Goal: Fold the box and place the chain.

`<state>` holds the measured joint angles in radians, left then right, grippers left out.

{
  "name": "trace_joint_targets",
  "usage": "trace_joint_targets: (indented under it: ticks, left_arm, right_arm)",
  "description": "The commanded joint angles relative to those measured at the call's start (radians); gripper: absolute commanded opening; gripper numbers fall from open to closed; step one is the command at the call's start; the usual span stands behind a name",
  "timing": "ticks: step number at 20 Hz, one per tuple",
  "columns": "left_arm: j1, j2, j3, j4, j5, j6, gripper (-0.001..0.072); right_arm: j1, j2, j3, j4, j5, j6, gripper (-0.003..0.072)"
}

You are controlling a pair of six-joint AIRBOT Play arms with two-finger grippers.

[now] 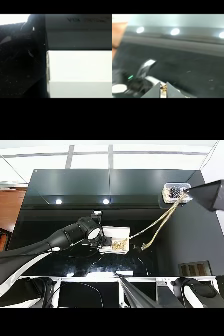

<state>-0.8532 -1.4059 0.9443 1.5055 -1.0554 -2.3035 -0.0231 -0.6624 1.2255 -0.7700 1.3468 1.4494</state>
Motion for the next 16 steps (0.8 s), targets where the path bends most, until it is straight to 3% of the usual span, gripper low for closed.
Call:
trace_joint_targets:
  ticks: [1,10,16]
  left_arm:
    - [0.000,0.000,0.000,0.000,0.000,0.000,0.0030]
    - [0.000,0.000,0.000,0.000,-0.001,0.000,0.0030]
    - [0.000,0.000,0.000,0.000,0.000,0.000,0.0030]
  right_arm:
    - [0.055,0.018,-0.011,0.109,0.069,-0.010,0.0008]
    - [0.412,-0.023,-0.060,0.123,-0.145,0.058,0.0007]
    - [0.440,-0.051,-0.060,0.122,-0.192,0.057,0.0007]
